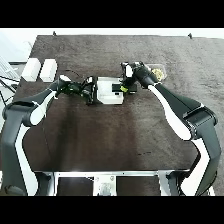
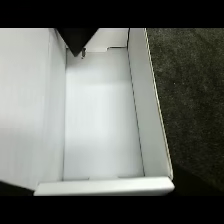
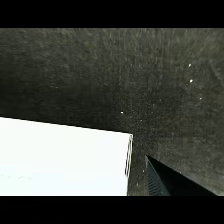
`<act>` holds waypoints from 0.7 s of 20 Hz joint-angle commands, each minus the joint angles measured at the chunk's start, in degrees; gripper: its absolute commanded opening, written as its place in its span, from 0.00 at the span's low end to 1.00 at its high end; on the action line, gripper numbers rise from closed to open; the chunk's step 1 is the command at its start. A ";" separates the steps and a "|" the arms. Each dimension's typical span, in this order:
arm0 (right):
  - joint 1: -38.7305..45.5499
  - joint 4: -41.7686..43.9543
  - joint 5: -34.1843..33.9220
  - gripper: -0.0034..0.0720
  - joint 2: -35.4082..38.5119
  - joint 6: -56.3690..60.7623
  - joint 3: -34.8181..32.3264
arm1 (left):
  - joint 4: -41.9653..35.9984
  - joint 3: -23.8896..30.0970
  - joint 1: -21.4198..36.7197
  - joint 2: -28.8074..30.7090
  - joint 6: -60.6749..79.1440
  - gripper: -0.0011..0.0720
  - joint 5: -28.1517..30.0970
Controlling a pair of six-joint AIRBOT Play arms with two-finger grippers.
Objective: Fold the box and place the chain.
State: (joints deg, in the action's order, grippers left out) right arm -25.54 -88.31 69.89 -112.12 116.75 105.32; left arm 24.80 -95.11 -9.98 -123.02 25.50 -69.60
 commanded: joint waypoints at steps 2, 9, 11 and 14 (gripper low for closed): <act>-0.04 0.20 0.46 0.75 3.02 -3.08 0.63 | 0.02 0.02 0.02 -0.02 0.02 0.41 0.00; 0.42 -2.21 2.80 0.75 13.07 -12.96 0.63 | 0.02 0.02 0.02 -0.02 0.02 0.41 0.00; 1.90 -7.45 2.73 0.75 16.59 -13.81 0.63 | 0.02 0.02 0.02 0.00 0.02 0.41 0.00; 6.86 -14.88 -0.15 0.75 18.51 -13.79 0.61 | 0.02 0.02 0.02 -0.02 0.02 0.41 0.00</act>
